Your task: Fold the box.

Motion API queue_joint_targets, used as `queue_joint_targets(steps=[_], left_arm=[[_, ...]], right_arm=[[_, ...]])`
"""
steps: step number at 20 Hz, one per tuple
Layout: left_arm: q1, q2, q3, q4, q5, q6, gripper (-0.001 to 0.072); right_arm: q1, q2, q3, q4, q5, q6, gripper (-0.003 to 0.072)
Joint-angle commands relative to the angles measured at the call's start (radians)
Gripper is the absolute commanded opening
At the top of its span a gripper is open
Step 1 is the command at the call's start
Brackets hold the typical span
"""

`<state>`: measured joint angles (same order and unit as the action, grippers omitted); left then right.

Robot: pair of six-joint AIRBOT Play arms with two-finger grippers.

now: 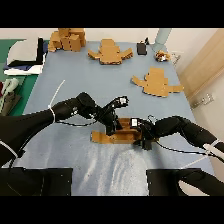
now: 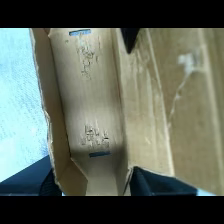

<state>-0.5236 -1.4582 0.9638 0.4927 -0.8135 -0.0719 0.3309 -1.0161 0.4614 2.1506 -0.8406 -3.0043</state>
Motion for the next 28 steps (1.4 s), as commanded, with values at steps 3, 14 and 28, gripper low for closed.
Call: queue_joint_targets(steps=[3, 14, 28], left_arm=[[-0.001, -0.001, 0.0, -0.003, -0.009, 0.0, 0.0013], [0.006, 0.002, 0.002, 0.002, 0.005, -0.015, 0.0448], [0.132, 0.237, 0.01, 0.459, -0.201, -0.637, 0.0496]], right_arm=[[0.001, -0.001, 0.0, 0.001, 0.001, 0.001, 0.043], [0.001, -0.001, 0.0, 0.001, 0.001, 0.001, 0.043], [0.001, -0.001, 0.0, 0.001, 0.002, 0.001, 0.0558]])
